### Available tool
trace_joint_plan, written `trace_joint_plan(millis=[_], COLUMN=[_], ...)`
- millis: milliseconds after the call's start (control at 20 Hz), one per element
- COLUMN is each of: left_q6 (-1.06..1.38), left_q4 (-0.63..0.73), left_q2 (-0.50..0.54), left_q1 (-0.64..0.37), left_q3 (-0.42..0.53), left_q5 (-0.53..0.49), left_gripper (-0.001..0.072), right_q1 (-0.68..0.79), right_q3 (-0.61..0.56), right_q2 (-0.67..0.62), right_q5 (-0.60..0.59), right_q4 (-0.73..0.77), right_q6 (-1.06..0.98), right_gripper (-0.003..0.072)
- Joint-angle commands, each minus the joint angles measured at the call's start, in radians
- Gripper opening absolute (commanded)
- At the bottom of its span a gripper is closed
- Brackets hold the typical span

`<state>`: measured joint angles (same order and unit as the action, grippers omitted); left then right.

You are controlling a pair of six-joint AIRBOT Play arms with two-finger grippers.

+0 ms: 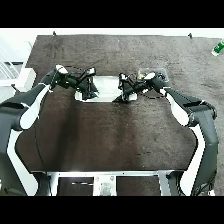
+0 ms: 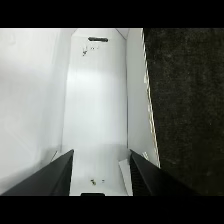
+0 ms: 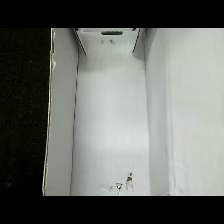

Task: Fold the box and place the chain.

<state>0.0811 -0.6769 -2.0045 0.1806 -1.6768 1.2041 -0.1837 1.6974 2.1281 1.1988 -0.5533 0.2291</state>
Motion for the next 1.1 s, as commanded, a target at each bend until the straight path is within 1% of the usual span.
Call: trace_joint_plan(millis=[0,100,200,500,600,650,700,750,800,950,1050], left_q6=[0.002,-0.002,-0.026,-0.020,-0.021,-0.022,-0.022,-0.021,-0.022,-0.032,-0.056], left_q4=[0.004,0.003,0.003,0.003,-0.002,-0.005,-0.006,-0.007,-0.012,-0.088,-0.083], left_q2=[-0.005,-0.005,-0.005,0.000,0.001,0.001,0.001,0.001,0.001,0.002,0.002], left_q1=[0.000,0.000,0.000,0.000,-0.002,-0.002,-0.002,-0.002,-0.002,-0.002,-0.011], left_q3=[0.000,0.000,0.000,-0.009,-0.022,-0.032,-0.040,-0.047,-0.058,-0.093,-0.109], left_q5=[0.008,0.011,0.004,-0.011,0.001,0.020,0.042,0.057,0.074,0.147,0.198], left_gripper=[0.0429,0.0430,0.0643,0.0639,0.0638,0.0537,0.0409,0.0348,0.0348,0.0347,0.0346], right_q1=[-0.001,-0.001,-0.001,-0.001,-0.001,-0.001,-0.001,-0.001,-0.001,-0.001,-0.001], right_q3=[0.000,0.000,0.000,0.000,0.000,0.000,0.000,0.000,0.000,0.000,0.000], right_q2=[0.000,0.000,0.000,0.000,0.000,0.000,0.000,0.000,0.000,0.000,0.000], right_q5=[-0.001,-0.001,-0.001,-0.001,-0.001,-0.001,-0.001,-0.001,-0.001,-0.001,-0.001], right_q4=[0.001,0.001,0.001,0.001,0.001,0.001,0.001,0.001,0.001,0.001,0.001], right_q6=[0.000,0.000,0.000,0.000,0.000,0.000,0.000,0.000,0.000,0.000,0.000], right_gripper=[0.0429,0.0429,0.0429,0.0429,0.0429,0.0429,0.0429,0.0429,0.0429,0.0429,0.0429])
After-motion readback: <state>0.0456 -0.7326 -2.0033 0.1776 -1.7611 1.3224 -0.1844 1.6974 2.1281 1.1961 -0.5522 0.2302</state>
